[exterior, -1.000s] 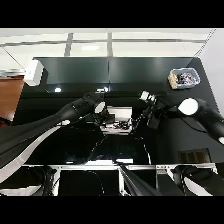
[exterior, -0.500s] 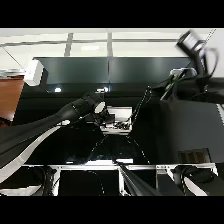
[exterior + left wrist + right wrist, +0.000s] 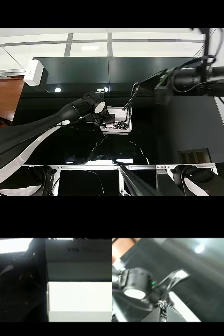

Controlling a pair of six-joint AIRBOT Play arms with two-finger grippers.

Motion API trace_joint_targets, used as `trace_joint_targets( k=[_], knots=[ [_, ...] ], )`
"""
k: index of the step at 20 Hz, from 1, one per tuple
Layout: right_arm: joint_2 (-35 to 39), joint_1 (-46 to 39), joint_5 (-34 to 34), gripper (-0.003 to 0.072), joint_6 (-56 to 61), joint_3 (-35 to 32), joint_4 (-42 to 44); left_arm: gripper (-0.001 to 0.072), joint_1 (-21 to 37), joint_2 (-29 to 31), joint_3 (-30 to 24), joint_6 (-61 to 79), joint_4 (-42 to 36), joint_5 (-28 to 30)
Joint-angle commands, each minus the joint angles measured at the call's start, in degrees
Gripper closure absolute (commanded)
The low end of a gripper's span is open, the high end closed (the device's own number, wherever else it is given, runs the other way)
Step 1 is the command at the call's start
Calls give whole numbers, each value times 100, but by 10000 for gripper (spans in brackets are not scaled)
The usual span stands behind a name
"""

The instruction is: Fold the box and place the chain.

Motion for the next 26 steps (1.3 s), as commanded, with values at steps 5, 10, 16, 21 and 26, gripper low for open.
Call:
trace_joint_targets(
  k=[5, 10, 16, 21, 26],
  knots=[
    [-824, 144, 1207, 668, 269, -221, -243, 682, 7, -2, 7, 2, 2, 2],
    [-1097, 216, 326, 666, 269, -962, -57, 682, 4, -2, 7, 2, 4, 2],
    [-1392, 450, -210, 356, 476, -1143, -208, 681, 4, -2, 7, 2, 4, 15],
    [-1073, -767, 758, 356, 476, -1016, -1012, 682, 4, -2, 4, 0, 2, 13],
    [-767, -1773, 1019, 357, 420, -1021, -1508, 682, 39, -4, 4, 2, 33, 9]
  ],
)
